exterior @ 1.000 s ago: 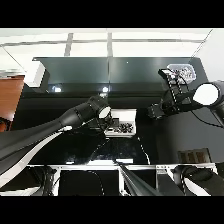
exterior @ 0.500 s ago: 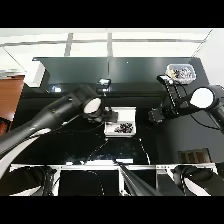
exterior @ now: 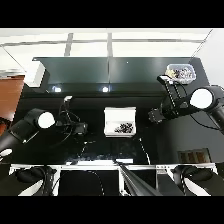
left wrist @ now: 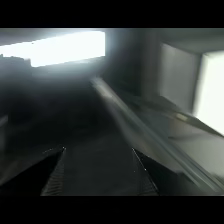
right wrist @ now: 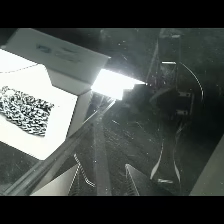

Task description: Fold the box and place the chain.

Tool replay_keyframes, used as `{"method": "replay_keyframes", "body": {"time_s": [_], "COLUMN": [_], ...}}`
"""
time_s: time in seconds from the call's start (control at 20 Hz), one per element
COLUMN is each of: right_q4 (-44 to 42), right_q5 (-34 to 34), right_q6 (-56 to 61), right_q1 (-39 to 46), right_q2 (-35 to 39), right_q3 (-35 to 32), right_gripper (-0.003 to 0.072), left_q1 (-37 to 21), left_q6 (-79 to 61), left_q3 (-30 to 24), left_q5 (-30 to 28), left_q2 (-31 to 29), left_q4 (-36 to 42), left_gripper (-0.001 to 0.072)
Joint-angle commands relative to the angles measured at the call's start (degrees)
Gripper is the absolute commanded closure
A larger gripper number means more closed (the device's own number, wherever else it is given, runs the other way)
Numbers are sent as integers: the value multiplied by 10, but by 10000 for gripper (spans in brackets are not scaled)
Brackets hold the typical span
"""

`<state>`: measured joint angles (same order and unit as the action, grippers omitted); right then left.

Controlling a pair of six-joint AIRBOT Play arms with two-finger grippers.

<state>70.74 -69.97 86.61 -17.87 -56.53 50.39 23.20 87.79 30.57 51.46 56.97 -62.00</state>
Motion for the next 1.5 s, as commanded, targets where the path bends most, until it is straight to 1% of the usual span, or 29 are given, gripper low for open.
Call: {"method": "replay_keyframes", "body": {"time_s": [0.0,0.05,0.1,0.15,0.25,0.35,0.45,0.6,0.7,0.85,1.1,1.35,1.45], "right_q4": [0,0,0,0,0,-2,-2,-2,-2,-2,-2,-2,-2], "right_q5": [2,4,7,10,12,12,12,14,20,22,31,48,51], "right_q6": [2,2,2,2,2,5,10,10,13,13,15,14,14], "right_q1": [0,0,0,0,0,0,0,0,0,0,0,0,0], "right_q2": [0,0,0,0,0,0,0,0,0,0,0,0,0], "right_q3": [0,0,0,0,0,0,0,0,0,0,0,0,0], "right_gripper": [331,331,331,331,331,331,331,331,331,331,331,331,331], "left_q1": [-46,-43,-39,-33,-17,4,8,7,8,15,23,23,32], "left_q6": [-478,-557,-628,-696,-814,-916,-985,-1005,-1013,-1015,-980,-978,-984], "left_q3": [-58,-57,-57,-57,-57,-52,-40,-3,21,45,60,71,73], "left_q5": [-23,-25,-30,-35,-36,-33,-32,-28,-24,-17,-19,-29,-30], "left_q2": [-13,-13,-13,-12,-12,-8,14,74,119,162,188,198,202], "left_q4": [240,242,241,247,249,227,246,283,322,320,318,318,309], "left_gripper": [222,192,123,-11,-8,-8,-8,-8,-8,-8,-8,-8,-7]}}
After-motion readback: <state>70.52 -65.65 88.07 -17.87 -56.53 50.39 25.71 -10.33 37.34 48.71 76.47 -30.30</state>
